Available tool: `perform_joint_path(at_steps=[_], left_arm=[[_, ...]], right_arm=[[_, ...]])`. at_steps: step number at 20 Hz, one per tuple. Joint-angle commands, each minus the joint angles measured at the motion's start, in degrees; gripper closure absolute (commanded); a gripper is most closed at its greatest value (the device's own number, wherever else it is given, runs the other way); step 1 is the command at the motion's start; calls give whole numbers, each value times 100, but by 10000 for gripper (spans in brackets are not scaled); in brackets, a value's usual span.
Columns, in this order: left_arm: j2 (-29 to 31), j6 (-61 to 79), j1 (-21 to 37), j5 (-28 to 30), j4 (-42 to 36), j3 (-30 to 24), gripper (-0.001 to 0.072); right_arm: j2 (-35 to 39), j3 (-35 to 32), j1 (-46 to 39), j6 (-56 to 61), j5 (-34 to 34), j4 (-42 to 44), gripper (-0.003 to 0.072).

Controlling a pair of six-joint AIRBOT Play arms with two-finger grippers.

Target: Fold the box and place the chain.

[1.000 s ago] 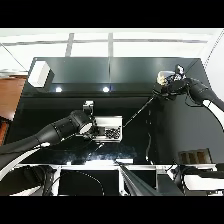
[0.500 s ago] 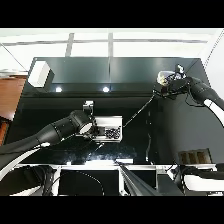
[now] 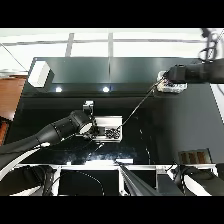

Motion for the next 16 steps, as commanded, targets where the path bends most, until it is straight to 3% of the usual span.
perform_joint_path(at_steps=[1, 3, 7, 13, 16], left_arm=[[-2, 2, -2, 0, 2, 7, 678], [-2, 0, -2, 0, 2, 7, 678], [-2, 0, -2, 2, 2, 7, 678], [-2, 0, -2, -2, -17, 7, 678], [-2, 2, -2, 0, -20, 7, 678]], right_arm=[[737, 120, 44, -396, -1233, 581, 660], [774, 118, 348, -396, -1714, 590, 660], [772, 118, 1357, -393, -1814, 586, 660], [619, 118, 2715, -221, -1032, 927, 660], [223, 44, 3005, -223, -953, 876, 660]])
